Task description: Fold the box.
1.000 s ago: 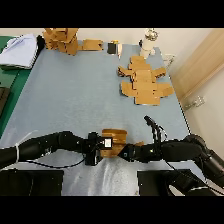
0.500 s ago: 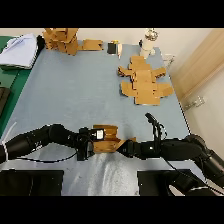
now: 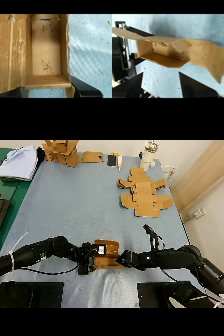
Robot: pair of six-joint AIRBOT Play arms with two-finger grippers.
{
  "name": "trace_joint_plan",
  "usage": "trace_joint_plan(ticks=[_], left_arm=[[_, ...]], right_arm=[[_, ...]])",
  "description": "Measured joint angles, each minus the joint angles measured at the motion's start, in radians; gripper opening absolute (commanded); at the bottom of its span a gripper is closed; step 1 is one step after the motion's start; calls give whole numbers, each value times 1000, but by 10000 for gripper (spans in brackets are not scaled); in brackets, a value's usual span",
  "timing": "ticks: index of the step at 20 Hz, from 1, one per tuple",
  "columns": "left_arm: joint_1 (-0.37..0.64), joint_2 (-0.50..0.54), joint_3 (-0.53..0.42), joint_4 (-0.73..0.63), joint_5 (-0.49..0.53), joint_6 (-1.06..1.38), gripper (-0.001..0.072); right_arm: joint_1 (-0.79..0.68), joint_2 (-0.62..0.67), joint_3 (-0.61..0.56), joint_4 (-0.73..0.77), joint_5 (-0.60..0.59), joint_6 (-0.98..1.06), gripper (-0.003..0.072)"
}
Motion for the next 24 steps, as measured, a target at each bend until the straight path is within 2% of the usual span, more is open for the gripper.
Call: trace_joint_plan(ticks=[1, 4, 5, 12, 18, 24], left_arm=[[0, -4, 0, -2, -2, 6, 527], [0, -11, 0, -5, -3, 14, 527], [0, -13, 0, -5, -5, 16, 526], [0, -16, 0, -5, -7, 21, 527], [0, -16, 0, -5, -9, 20, 526], [0, -16, 0, -5, -10, 20, 527]], right_arm=[[0, -7, 0, 0, 1, 0, 629], [0, -19, 0, 0, 6, 0, 248], [0, -20, 0, 0, 13, 0, 15], [0, -66, 44, 94, 148, -113, 4], [0, -331, 165, 114, 208, -319, 4], [0, -546, 195, 98, 231, -499, 4]])
